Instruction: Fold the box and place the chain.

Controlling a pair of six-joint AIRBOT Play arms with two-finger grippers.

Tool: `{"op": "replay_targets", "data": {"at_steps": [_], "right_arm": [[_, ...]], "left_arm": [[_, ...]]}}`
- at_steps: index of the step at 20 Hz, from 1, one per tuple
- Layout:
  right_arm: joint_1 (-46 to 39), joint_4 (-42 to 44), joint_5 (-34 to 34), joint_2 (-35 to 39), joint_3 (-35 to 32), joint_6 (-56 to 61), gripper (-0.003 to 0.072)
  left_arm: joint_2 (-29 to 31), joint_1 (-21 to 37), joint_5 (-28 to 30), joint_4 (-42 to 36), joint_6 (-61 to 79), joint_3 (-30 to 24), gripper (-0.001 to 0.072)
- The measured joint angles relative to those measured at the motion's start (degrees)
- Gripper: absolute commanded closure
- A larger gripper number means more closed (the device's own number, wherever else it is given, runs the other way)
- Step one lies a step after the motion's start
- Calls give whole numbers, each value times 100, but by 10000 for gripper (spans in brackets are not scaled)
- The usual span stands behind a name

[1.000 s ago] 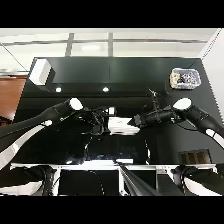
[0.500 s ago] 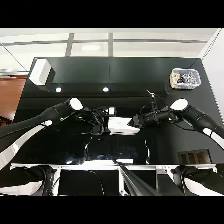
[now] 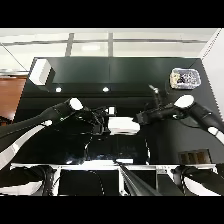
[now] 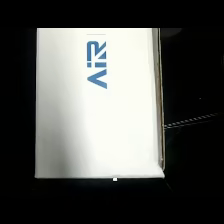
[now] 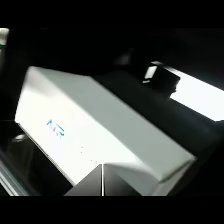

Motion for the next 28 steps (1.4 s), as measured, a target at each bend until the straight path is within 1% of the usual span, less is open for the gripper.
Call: {"op": "replay_targets", "data": {"at_steps": [1, 2, 3, 4, 5, 8, 10, 14, 17, 20, 24, 26, 28], "right_arm": [[-114, -50, 175, 201, 125, 0, 670], [-256, -278, 361, 431, 234, 50, 670], [-409, -498, 396, 662, 328, 138, 670], [-570, -697, 417, 911, 407, 245, 670], [-752, -944, 516, 1172, 461, 367, 670], [-1261, -1491, 719, 1808, 553, 649, 670], [-1537, -1665, 848, 2061, 584, 745, 670], [-1814, -1856, 909, 2273, 601, 828, 670], [-1884, -1886, 793, 2323, 603, 861, 670], [-1906, -1893, 752, 2343, 603, 866, 670], [-1917, -1897, 789, 2350, 603, 876, 670], [-1917, -1899, 811, 2350, 603, 876, 670], [-1917, -1902, 831, 2350, 603, 874, 670]], "left_arm": [[0, 0, -2, 0, 0, 0, 421], [0, 0, -4, 0, 0, 0, 411], [4, 0, -9, 2, 0, 0, 390], [17, 0, -11, 4, 0, 0, 201], [46, 0, -13, 24, -2, 0, -11], [216, 0, -28, 17, -37, 0, -11], [426, 0, -63, 20, -118, 0, -11], [957, -15, -308, -162, -575, 2, -3], [1080, -72, -358, -494, -1056, 184, -1], [776, -232, -295, -629, -1517, 671, -1], [70, -490, -321, -538, -1884, 1392, -2], [-212, -544, -435, -428, -2157, 1631, -2], [-387, -601, -592, -262, -2317, 1755, -2]]}}
